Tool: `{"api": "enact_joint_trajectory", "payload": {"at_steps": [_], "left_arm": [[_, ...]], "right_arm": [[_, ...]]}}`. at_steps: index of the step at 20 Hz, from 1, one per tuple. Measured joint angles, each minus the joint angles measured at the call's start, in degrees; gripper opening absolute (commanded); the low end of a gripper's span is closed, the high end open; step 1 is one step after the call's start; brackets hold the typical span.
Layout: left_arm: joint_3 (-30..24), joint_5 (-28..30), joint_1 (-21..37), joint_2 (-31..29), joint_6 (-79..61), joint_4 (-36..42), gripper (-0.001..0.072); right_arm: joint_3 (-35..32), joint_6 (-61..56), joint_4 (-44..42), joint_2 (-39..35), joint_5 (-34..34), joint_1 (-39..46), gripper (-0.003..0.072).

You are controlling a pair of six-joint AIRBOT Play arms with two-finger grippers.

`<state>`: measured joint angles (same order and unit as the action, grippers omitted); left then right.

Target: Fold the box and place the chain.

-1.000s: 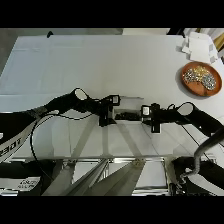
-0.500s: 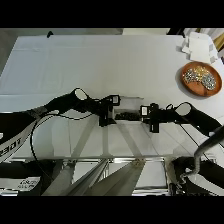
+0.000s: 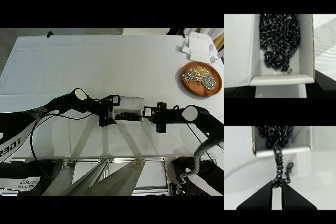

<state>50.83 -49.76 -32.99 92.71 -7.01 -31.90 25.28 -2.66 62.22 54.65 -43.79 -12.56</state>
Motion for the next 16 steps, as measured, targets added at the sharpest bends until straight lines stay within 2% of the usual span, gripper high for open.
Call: {"api": "enact_joint_trajectory", "payload": {"at_steps": [5,9,13,16], "left_arm": [[0.00,0.00,0.00,0.00,-0.02,0.00,0.0272],[0.00,0.00,0.00,0.00,0.00,0.00,0.0272],[0.00,0.00,0.00,0.00,0.00,0.00,0.0272],[0.00,0.00,0.00,0.00,0.00,0.00,0.0272]], "right_arm": [[0.20,-11.50,2.38,-10.29,-2.97,-0.02,0.0011],[3.45,-20.94,0.94,-17.31,-4.81,-0.02,0.0011],[9.99,-25.40,-7.06,-19.63,-7.80,-0.26,0.0011],[13.84,-26.53,-14.43,-18.51,-8.48,-1.75,0.0012]]}}
